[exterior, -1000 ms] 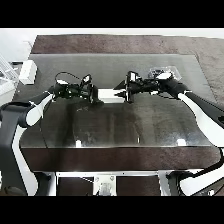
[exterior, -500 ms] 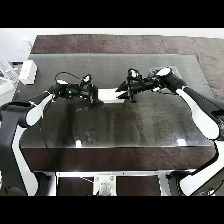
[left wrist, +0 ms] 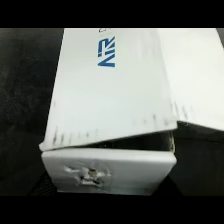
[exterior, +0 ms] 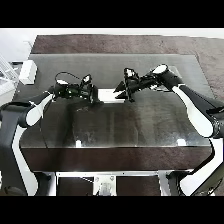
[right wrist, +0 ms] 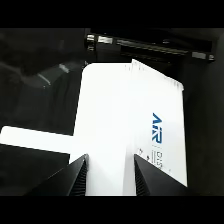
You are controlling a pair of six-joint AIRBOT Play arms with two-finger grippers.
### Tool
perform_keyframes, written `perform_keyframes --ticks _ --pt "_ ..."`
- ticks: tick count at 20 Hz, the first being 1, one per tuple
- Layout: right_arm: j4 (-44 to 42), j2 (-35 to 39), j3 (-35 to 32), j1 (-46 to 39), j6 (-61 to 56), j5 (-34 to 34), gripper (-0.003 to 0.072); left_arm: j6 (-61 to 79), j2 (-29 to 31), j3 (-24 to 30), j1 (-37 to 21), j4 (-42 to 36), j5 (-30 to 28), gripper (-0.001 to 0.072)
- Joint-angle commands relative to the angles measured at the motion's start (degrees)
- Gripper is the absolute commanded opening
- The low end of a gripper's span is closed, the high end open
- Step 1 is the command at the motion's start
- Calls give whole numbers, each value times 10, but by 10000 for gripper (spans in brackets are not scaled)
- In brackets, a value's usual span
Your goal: Fold the box and place the chain.
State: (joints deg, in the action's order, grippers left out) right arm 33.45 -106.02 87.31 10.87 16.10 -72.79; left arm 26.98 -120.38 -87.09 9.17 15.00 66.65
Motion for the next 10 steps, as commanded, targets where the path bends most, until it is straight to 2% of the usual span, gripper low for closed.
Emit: perform_keyframes --ticks 1,5,7,10 --pt "16 -7 5 6 -11 3 341 0 0 0 0 0 0 522" --pt "32 -8 5 11 -22 40 331 0 0 0 0 0 1 522" --pt "33 -8 7 17 -22 57 366 0 0 0 0 0 1 522" --pt "33 -8 16 19 -22 78 369 0 0 0 0 0 2 522"
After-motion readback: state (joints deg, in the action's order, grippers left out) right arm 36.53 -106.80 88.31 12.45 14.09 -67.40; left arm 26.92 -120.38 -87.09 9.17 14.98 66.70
